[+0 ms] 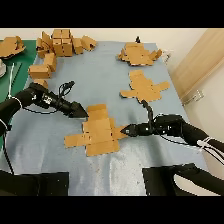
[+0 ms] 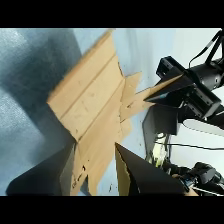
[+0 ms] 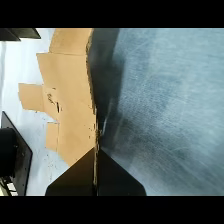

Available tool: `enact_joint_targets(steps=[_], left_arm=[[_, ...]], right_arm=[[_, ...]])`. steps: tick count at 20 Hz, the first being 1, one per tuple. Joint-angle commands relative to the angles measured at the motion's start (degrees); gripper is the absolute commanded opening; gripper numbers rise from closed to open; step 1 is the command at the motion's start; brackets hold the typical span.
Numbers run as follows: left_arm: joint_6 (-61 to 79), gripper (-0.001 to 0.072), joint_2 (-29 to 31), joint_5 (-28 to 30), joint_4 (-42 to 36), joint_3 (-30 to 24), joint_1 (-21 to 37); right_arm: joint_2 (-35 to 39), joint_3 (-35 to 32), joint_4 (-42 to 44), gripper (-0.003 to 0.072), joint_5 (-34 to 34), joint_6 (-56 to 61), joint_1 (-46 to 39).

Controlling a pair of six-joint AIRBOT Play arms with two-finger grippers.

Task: Fold the box.

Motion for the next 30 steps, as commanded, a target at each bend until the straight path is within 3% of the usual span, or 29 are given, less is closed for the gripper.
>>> enact_joint_targets(steps=[1, 11, 16, 22, 25, 30], left_arm=[[0.4, 0.0394, -0.9, 2.0, 0.1, -0.5, -0.3], [2.9, 0.0394, -5.2, 2.7, -1.1, -0.5, -1.9], [9.0, 0.0393, -5.8, 2.6, -8.8, -0.5, -3.7], [10.7, 0.0392, -7.1, -1.8, -9.1, -0.5, -5.1], [11.4, 0.0236, -7.2, -2.2, -8.9, -0.5, -5.0], [11.9, 0.0232, -7.2, -1.3, -8.4, -0.5, -4.9]], right_arm=[[-0.9, 0.0, 2.2, -0.0004, -2.1, -2.4, -0.4], [-1.0, 0.0, 2.0, -0.0004, -2.4, -1.8, -0.4], [-3.8, 0.0, 2.1, -0.0004, -2.5, -1.9, -0.3], [-3.9, 0.0, 2.0, -0.0003, -2.6, -2.6, -0.4], [-3.9, 0.0, 2.0, -0.0003, -2.3, -2.8, -0.3], [-3.9, 0.0, 2.0, -0.0002, -2.2, -2.8, -0.4]])
